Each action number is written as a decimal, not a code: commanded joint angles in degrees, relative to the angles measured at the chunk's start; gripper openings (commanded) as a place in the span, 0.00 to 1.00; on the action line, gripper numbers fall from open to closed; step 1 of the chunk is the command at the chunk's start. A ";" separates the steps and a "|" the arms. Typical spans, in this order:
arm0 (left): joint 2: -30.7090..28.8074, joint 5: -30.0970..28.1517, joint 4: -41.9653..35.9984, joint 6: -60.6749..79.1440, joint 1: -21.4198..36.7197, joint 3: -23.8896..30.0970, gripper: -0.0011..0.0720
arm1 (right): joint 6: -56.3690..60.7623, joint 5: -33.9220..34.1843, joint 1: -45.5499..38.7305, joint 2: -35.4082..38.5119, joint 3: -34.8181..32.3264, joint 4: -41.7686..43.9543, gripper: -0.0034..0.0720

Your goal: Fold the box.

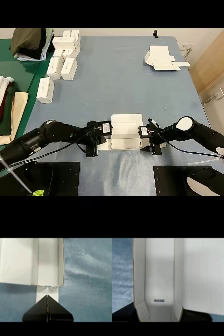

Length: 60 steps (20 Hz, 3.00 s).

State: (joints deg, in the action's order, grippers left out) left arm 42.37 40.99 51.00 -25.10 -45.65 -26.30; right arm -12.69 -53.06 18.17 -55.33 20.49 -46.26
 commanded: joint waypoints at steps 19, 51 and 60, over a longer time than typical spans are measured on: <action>11.30 7.58 -10.93 -53.92 17.79 3.63 0.03 | 0.00 -0.02 0.02 0.02 0.02 0.00 0.72; 11.37 6.38 -11.34 -61.29 4.92 -5.53 0.77 | 0.00 -0.02 0.02 0.02 0.02 0.00 0.72; 14.99 3.41 -12.07 -66.60 3.17 -6.43 0.76 | 0.00 -0.02 0.02 0.02 0.02 0.02 0.72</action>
State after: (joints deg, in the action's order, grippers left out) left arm 55.83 44.84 38.79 -88.75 -41.28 -32.08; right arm -12.69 -53.06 18.17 -55.33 20.47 -46.26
